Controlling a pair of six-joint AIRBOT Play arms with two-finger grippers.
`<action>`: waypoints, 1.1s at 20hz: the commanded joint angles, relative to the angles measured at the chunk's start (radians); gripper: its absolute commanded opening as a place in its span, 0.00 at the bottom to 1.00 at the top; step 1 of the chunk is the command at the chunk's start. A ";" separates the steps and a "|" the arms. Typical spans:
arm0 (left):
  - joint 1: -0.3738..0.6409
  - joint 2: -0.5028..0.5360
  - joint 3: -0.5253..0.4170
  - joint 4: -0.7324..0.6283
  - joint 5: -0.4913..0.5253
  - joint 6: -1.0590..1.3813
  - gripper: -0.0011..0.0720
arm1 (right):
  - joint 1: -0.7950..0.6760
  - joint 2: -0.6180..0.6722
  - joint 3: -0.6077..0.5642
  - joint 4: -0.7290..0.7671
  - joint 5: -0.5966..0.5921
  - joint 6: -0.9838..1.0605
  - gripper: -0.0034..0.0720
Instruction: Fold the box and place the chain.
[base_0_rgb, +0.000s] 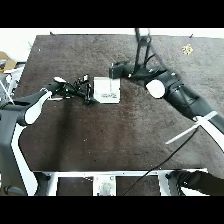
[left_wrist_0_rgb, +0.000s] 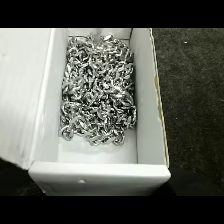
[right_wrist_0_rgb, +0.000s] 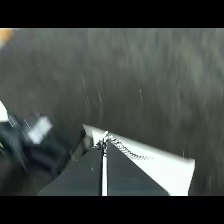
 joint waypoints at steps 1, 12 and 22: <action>0.000 0.001 0.000 0.000 0.000 0.000 0.24 | 0.010 -0.058 -0.080 0.035 -0.019 0.000 0.05; 0.000 0.001 0.000 0.000 0.000 0.000 0.24 | -0.109 -0.007 0.032 -0.002 0.107 -0.159 0.38; 0.000 0.001 0.000 0.000 0.002 0.000 0.24 | -0.402 -0.198 0.145 0.927 0.367 -1.160 0.26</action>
